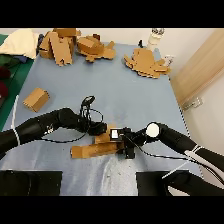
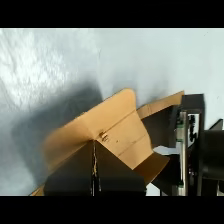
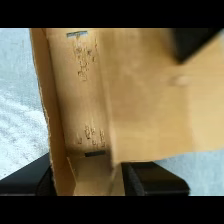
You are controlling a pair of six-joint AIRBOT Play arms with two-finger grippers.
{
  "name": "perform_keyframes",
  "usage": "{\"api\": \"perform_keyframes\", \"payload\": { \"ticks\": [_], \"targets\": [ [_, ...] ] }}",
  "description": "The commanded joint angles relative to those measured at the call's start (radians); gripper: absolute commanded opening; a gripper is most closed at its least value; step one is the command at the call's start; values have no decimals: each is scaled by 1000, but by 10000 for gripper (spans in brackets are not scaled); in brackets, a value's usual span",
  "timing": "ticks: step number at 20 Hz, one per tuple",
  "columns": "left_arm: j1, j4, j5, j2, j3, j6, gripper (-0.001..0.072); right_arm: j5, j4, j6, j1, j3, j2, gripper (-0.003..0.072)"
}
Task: Fold the box.
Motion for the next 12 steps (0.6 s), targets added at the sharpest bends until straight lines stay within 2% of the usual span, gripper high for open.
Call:
{"api": "perform_keyframes", "payload": {
  "ticks": [1, 6, 9, 12],
  "targets": [
    [37, 2, 34, 37, 4, 85, 10, 1, 1, 2, 0, 0, 1, 486],
    [131, 2, -70, 76, 2, 176, 10, -4, 9, 2, 0, 0, 1, 486],
    [117, -2, -70, 88, 2, 256, 9, -10, 8, 2, 0, 0, 0, 486],
    [115, -1, -59, 150, 0, 341, 9, -10, 8, 2, 0, 0, 1, 486]
  ]
}}
